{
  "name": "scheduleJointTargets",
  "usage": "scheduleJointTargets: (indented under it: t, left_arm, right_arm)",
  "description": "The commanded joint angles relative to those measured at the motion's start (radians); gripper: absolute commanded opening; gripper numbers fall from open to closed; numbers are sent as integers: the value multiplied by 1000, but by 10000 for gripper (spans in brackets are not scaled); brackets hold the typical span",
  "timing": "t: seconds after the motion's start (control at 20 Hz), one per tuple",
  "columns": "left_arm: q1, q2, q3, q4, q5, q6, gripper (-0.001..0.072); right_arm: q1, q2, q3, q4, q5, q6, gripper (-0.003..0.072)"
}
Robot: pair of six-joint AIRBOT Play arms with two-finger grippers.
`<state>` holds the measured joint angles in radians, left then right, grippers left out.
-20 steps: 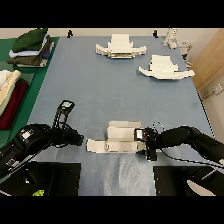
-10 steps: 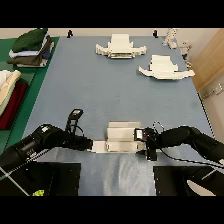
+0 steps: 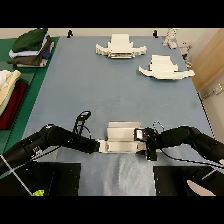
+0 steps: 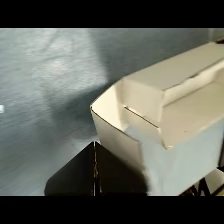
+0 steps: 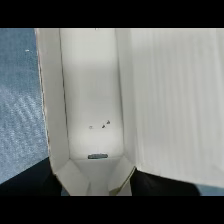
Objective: Fold the box.
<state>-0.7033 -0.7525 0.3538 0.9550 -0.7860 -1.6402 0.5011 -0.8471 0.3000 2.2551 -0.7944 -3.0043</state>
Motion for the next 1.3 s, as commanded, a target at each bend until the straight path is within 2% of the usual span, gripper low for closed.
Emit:
scheduleJointTargets:
  t: [0.0,0.15,0.4,1.25]
  left_arm:
    - [0,-3,0,-114,35,113,10]
    - [0,-3,0,-134,37,138,10]
    - [0,-3,2,-242,37,238,10]
    - [0,-3,60,-245,23,244,14]
  right_arm:
    - [0,0,1,0,1,0,533]
    - [0,0,1,0,1,0,533]
    - [0,0,1,0,1,0,533]
    - [0,0,1,0,1,0,533]
